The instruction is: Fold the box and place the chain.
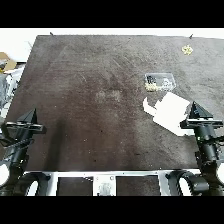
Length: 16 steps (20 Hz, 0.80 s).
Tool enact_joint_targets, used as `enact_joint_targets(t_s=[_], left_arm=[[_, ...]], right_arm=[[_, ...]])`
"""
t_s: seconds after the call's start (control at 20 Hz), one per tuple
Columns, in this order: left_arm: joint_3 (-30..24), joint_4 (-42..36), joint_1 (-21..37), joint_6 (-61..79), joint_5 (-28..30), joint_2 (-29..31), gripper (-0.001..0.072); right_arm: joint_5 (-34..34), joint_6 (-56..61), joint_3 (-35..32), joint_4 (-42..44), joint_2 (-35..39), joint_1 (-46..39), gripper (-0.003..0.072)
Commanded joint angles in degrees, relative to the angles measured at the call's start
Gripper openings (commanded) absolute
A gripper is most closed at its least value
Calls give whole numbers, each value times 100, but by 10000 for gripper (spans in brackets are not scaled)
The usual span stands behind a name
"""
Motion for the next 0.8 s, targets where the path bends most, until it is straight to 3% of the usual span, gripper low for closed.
enact_joint_targets(t_s=[0.0,0.3,0.35,0.4,0.45,0.55,0.75], left_arm=[[-2,2,0,0,2,-2,10],[-2,2,0,0,2,-2,10],[-2,2,0,0,2,-2,10],[-4,2,0,0,0,-2,10],[-2,2,0,0,2,-2,10],[-2,2,0,0,0,-2,10],[-4,2,0,0,2,-2,10]], right_arm=[[2,2,-2,2,2,2,3],[-9,4,0,2,2,0,3],[-24,4,20,2,2,2,47],[-72,0,81,-11,2,0,378],[-205,2,170,-85,2,0,524],[-507,-7,442,-87,0,0,378],[-719,-44,1239,-151,-291,0,378]])
